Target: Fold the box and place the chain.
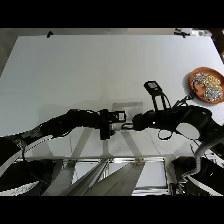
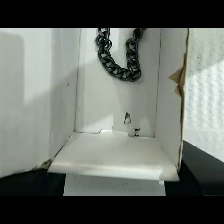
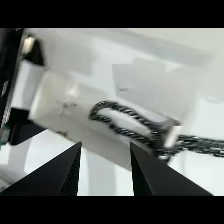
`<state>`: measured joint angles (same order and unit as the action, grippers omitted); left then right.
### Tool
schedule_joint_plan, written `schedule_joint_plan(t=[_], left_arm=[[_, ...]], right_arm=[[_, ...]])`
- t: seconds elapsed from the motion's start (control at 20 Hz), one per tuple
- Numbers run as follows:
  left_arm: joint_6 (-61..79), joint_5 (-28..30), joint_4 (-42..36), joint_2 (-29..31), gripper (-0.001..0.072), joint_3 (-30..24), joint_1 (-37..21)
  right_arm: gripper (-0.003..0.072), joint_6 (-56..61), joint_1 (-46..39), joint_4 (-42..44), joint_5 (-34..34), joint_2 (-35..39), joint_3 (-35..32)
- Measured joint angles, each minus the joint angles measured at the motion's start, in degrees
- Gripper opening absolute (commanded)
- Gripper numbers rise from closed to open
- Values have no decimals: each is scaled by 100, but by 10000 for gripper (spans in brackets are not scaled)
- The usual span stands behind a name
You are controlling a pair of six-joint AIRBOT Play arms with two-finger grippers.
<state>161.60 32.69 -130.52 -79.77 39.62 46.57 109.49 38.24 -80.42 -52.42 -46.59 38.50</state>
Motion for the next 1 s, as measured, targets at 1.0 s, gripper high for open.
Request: schedule_joint_plan(t=[1.0], left_arm=[[-4,7,-9,0,255,0,0]], right_arm=[[459,-931,-3685,-1342,-448,-1764,4]])
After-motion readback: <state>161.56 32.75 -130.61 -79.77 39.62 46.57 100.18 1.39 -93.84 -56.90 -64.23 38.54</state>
